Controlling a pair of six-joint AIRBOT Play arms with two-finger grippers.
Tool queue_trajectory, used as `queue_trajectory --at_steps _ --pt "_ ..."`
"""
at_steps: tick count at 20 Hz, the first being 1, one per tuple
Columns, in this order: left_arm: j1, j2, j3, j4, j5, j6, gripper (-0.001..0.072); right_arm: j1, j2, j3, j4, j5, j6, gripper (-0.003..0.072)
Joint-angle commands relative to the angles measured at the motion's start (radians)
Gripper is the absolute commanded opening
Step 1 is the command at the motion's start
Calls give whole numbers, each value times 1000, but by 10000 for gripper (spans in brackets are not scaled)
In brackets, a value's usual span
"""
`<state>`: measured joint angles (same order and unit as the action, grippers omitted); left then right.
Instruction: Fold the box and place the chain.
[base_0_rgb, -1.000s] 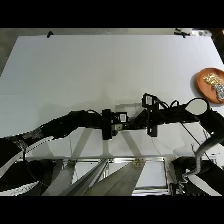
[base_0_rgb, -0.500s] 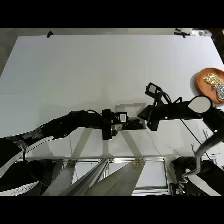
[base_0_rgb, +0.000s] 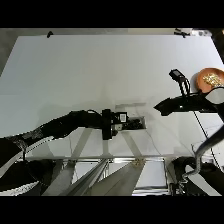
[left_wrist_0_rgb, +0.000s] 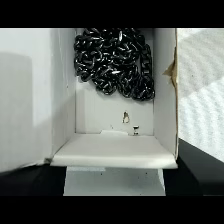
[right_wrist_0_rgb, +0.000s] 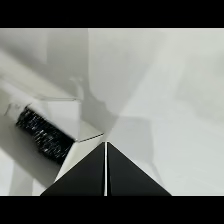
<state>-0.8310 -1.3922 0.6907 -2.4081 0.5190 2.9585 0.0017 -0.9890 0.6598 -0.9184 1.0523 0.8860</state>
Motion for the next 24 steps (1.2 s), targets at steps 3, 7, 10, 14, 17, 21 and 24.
queue_trajectory --at_steps 3,7,10,14,17,21,24 --pt "0 -1 0 0 0 0 274 79 -237 100 41 -99 52 17" --pt "0 -1 0 0 0 0 274 163 -336 248 51 -57 47 17" --pt "0 -1 0 0 0 0 274 174 -339 300 50 33 -2 16" --pt "0 -1 0 0 0 0 274 174 -337 315 50 234 -129 15" --pt "0 -1 0 0 0 0 274 200 -337 315 1 320 -192 16" --pt "0 -1 0 0 0 0 274 282 -328 319 -101 306 -200 252" --pt "0 -1 0 0 0 0 274 315 -280 319 -158 269 -235 234"
